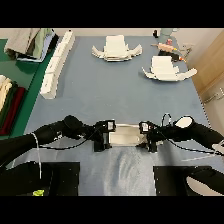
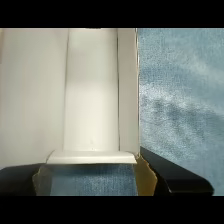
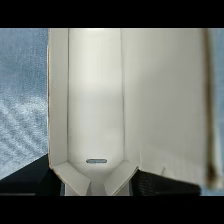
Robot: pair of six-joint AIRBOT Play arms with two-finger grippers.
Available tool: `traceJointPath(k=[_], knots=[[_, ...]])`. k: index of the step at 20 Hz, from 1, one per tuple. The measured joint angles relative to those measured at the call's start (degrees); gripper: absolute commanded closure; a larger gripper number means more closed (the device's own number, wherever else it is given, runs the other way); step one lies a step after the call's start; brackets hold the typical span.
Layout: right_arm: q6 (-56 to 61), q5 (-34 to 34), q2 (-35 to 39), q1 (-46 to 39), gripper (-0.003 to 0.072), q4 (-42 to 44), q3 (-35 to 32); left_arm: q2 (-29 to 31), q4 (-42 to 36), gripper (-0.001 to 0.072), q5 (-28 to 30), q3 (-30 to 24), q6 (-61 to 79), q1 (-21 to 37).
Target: Fold the box.
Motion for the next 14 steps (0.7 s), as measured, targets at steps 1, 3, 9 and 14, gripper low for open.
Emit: traceJointPath(k=[1,3,9,14], knots=[[0.0,0.0,0.0,0.0,0.0176,0.0,0.0,0.0,0.0,0.0009,0.3,0.0,-0.4,-0.2],[0.0,0.0,0.0,0.0,0.0176,0.0,0.0,-0.1,0.4,0.0010,1.2,0.0,-0.9,-0.9],[0.0,0.0,0.0,0.0,0.0176,0.0,0.0,-0.2,1.3,0.0127,3.8,0.0,-2.3,-2.5],[0.0,0.0,0.0,0.0,0.0176,0.0,0.0,-0.5,1.7,0.0303,4.1,0.3,-2.9,-2.8]])
